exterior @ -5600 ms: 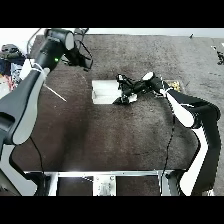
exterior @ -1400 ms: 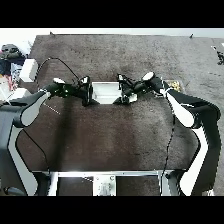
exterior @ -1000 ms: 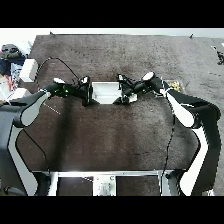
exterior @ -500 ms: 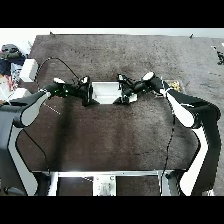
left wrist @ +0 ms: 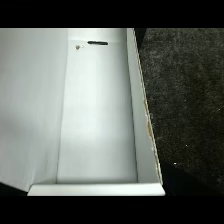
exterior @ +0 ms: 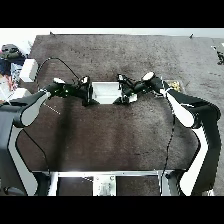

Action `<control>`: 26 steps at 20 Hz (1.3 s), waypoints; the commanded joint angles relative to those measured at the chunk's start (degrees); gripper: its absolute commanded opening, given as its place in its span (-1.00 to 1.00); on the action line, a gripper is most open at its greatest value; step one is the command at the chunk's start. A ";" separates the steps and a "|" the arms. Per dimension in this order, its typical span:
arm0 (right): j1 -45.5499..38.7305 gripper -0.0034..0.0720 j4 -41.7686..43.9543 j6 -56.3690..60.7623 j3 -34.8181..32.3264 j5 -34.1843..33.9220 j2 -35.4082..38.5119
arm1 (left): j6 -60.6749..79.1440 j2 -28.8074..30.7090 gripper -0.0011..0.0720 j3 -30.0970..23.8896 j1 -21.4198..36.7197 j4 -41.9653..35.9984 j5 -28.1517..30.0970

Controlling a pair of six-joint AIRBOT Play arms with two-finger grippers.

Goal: Fold the box and place the chain.

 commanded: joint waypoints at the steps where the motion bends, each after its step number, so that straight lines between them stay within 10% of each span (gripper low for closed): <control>1: 0.09 0.15 0.63 0.26 -0.02 0.68 -0.02 | 0.04 -0.02 -0.19 0.02 0.00 -0.02 0.07; 2: 0.02 0.34 0.66 0.26 0.00 0.90 0.13 | 0.02 -0.02 -0.19 0.02 0.00 0.00 0.07; 3: -0.09 1.00 0.63 0.22 0.00 0.61 0.33 | 0.02 -0.02 -0.19 0.02 0.00 0.00 0.09; 26: -1.92 0.99 -11.93 12.04 0.00 3.26 12.81 | 0.02 -0.02 -0.19 0.02 0.00 0.04 0.13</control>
